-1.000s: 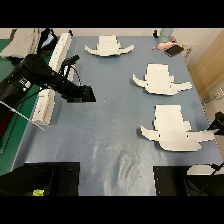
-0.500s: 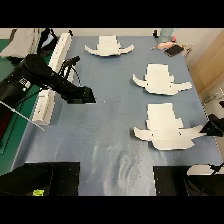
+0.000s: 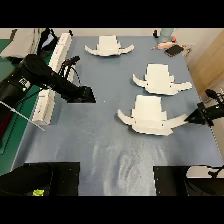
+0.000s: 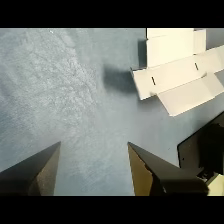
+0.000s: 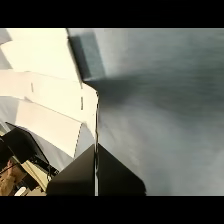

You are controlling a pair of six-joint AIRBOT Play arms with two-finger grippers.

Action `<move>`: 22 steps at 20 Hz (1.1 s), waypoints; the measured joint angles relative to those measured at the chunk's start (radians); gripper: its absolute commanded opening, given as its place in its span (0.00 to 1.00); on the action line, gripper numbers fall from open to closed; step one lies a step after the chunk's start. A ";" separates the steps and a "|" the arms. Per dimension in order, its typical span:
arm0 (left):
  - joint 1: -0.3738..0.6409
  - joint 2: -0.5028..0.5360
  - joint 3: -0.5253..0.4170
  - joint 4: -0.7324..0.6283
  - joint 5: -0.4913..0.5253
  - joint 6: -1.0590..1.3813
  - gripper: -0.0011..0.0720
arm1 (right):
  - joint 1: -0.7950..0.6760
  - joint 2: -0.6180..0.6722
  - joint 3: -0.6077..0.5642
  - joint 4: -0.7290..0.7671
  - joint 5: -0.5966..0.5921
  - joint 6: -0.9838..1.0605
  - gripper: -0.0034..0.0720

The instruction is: Fold the box.

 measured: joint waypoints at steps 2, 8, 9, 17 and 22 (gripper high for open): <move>0.000 0.000 0.000 -0.005 -0.008 0.018 0.91 | 0.035 0.079 -0.072 0.031 -0.058 0.001 0.05; 0.000 0.003 -0.003 0.004 -0.070 0.043 0.91 | 0.154 0.428 -0.385 0.078 -0.193 0.070 0.05; 0.000 0.009 -0.009 0.007 -0.085 0.044 0.91 | 0.173 0.493 -0.437 0.075 -0.216 0.091 0.07; 0.000 0.061 -0.034 0.016 -0.086 0.050 0.91 | 0.225 0.643 -0.604 0.042 -0.338 0.167 0.44; 0.000 0.066 -0.035 0.016 -0.090 0.050 0.91 | 0.235 0.482 -0.607 0.148 -0.355 0.048 0.30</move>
